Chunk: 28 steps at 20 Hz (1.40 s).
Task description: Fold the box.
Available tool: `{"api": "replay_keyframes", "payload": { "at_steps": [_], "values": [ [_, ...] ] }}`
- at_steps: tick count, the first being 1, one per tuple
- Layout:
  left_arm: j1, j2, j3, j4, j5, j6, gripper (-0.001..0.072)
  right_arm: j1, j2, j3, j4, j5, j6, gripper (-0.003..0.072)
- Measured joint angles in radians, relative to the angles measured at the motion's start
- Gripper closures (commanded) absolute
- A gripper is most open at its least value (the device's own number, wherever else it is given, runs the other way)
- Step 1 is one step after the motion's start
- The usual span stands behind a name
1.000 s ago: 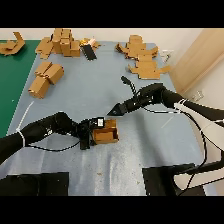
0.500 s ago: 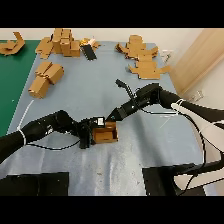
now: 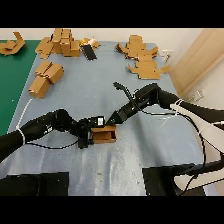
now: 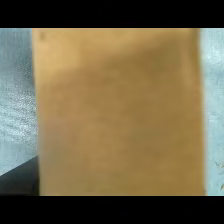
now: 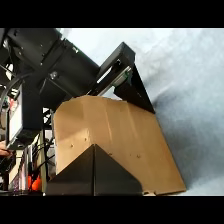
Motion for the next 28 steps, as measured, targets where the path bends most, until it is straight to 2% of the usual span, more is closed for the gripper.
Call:
{"api": "replay_keyframes", "payload": {
  "at_steps": [4, 9, 16, 21, 23, 28],
  "values": [
    [0.000, 0.000, 0.000, 0.001, -0.003, -0.003, 0.0444, 0.066, 0.008, -0.021, -0.030, 0.028, -0.009, 0.0679],
    [0.000, 0.000, 0.000, 0.001, -0.005, -0.004, 0.0443, 0.152, 0.063, -0.046, -0.132, 0.211, -0.015, 0.0680],
    [0.000, 0.000, 0.000, 0.002, -0.005, -0.005, 0.0444, 0.318, 0.233, -0.107, -0.329, 0.431, -0.004, 0.0679],
    [0.000, 0.000, 0.000, 0.002, -0.005, -0.005, 0.0443, 0.436, 0.327, -0.204, -0.475, 0.563, 0.000, 0.0677],
    [0.000, 0.000, 0.000, 0.001, -0.005, -0.006, 0.0444, 0.460, 0.351, -0.226, -0.528, 0.627, -0.009, 0.0622],
    [0.000, 0.000, 0.000, 0.001, -0.004, -0.007, 0.0444, 0.484, 0.391, -0.243, -0.573, 0.702, -0.071, 0.0622]
  ]
}}
